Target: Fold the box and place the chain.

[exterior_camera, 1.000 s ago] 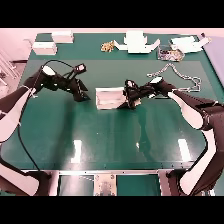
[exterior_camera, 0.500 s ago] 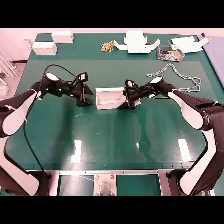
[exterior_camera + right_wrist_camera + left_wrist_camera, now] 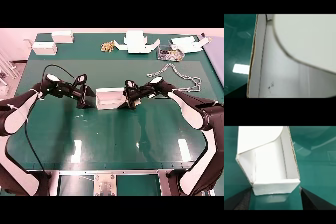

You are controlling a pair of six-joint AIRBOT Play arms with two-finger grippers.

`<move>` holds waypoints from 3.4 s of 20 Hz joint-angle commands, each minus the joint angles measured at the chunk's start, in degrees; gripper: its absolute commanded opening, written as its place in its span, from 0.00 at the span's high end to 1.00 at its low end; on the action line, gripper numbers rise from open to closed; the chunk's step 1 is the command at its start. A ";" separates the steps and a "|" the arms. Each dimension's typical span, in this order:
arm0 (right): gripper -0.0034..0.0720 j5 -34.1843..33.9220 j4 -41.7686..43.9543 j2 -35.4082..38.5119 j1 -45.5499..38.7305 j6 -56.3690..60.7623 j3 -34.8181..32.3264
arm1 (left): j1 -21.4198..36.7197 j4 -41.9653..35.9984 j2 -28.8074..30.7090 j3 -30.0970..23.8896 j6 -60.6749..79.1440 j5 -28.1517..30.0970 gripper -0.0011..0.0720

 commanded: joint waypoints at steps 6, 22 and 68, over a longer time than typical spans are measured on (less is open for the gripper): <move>0.20 0.00 0.09 0.00 0.00 0.02 0.00 | 0.02 -2.08 -1.31 -0.02 1.86 -0.76 0.00; 0.20 0.00 0.09 0.00 0.00 0.02 0.00 | -3.30 -3.45 -4.09 0.00 -0.11 9.90 0.00; 0.20 -4.11 0.07 0.00 -0.87 0.02 0.00 | -3.28 -10.34 -5.33 0.11 4.90 9.31 0.13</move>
